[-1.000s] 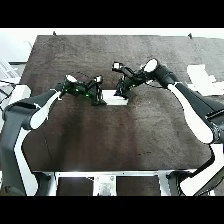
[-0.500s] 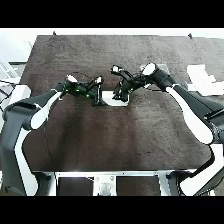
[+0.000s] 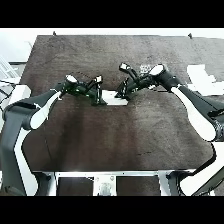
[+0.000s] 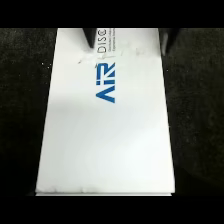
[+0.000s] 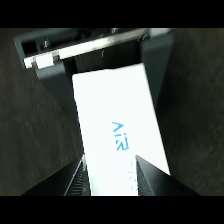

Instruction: Fold the box and place the chain.

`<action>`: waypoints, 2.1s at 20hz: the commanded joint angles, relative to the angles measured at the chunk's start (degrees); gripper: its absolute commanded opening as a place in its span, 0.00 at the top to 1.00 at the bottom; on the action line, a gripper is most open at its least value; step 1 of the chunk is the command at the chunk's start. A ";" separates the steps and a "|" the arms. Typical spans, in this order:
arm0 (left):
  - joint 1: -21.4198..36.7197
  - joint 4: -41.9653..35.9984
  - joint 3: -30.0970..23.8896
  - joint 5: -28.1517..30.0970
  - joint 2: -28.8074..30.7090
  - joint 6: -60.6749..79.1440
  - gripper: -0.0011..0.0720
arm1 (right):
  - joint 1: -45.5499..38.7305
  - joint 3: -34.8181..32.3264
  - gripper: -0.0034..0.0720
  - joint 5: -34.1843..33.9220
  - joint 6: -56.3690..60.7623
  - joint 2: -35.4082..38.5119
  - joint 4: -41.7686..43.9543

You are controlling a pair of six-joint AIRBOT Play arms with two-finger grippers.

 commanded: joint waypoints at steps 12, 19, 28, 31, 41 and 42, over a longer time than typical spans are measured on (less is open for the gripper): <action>-0.04 0.20 0.04 -0.04 0.02 0.04 0.49 | -0.37 -4.33 0.94 0.94 1.79 -3.48 0.50; -0.04 0.20 0.04 -0.02 0.02 0.04 0.49 | -0.39 -3.21 0.94 0.96 1.68 -2.01 1.36; -0.04 0.17 0.04 -0.02 0.02 0.04 0.49 | -1.95 -5.55 0.95 0.85 5.29 21.11 8.15; -0.04 0.13 0.04 0.37 0.02 0.04 0.49 | -1.95 -14.40 0.95 -2.84 8.85 31.36 6.54; -0.04 -0.83 0.11 -1.31 0.02 0.00 0.79 | -1.92 -49.00 0.94 -21.57 14.05 54.64 5.31; 0.02 -1.33 0.26 -1.55 0.35 -0.09 0.96 | -1.92 -49.27 0.94 -21.55 15.04 54.64 5.29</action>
